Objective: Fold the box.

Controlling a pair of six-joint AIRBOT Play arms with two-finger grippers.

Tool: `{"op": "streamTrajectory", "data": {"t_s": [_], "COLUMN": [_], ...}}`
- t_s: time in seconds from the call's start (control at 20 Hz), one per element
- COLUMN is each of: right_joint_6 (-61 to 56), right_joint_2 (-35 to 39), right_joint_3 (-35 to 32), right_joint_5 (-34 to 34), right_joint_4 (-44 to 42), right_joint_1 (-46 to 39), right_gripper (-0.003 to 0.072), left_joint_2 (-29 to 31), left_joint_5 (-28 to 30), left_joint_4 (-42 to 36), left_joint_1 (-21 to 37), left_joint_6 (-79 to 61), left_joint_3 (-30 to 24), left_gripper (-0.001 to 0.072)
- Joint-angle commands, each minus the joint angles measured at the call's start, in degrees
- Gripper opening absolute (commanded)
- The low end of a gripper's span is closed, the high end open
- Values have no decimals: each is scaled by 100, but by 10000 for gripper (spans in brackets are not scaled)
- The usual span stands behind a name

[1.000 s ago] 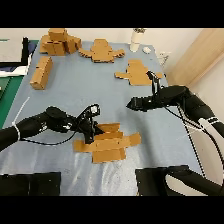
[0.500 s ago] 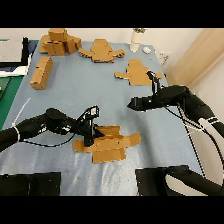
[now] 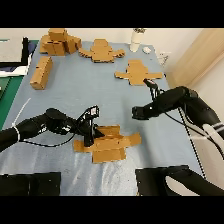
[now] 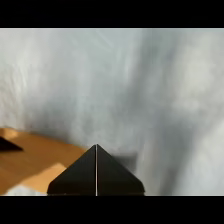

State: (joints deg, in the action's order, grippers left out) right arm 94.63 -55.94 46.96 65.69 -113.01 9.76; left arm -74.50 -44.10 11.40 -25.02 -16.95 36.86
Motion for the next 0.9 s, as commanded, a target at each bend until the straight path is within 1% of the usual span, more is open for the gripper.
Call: {"op": "streamTrajectory", "data": {"t_s": [0.0,0.15,0.25,0.35,0.45,0.55,0.65,0.75,0.8,0.85], "right_joint_6": [-1036,-1631,-1943,-1974,-1974,-1963,-1963,-1963,-1963,-1965], "right_joint_2": [708,1475,1917,2205,2293,2225,2135,2046,1958,1821], "right_joint_3": [-127,-662,-1093,-1473,-1759,-1943,-2111,-2280,-2361,-2424], "right_joint_5": [763,695,389,15,-310,-505,-686,-946,-1034,-1086], "right_joint_4": [1327,1405,1694,2155,2806,3517,3836,3904,4057,4295], "right_joint_1": [968,2264,3182,4076,4937,5783,6651,7405,7630,7746], "right_gripper": [2,2,2,2,2,2,1,7,107,339], "left_joint_2": [-4,-4,-4,-4,-4,-4,-4,-4,-4,-4], "left_joint_5": [2,2,2,2,0,2,2,2,2,2], "left_joint_4": [-4,-4,-4,-2,-4,-2,-2,-4,-4,-4], "left_joint_1": [0,0,0,0,0,0,0,0,0,0], "left_joint_6": [2,2,2,2,2,2,2,2,2,2], "left_joint_3": [-2,-2,-2,-2,-2,-2,-2,-2,-2,-2], "left_gripper": [14,13,13,13,13,13,13,13,14,14]}}
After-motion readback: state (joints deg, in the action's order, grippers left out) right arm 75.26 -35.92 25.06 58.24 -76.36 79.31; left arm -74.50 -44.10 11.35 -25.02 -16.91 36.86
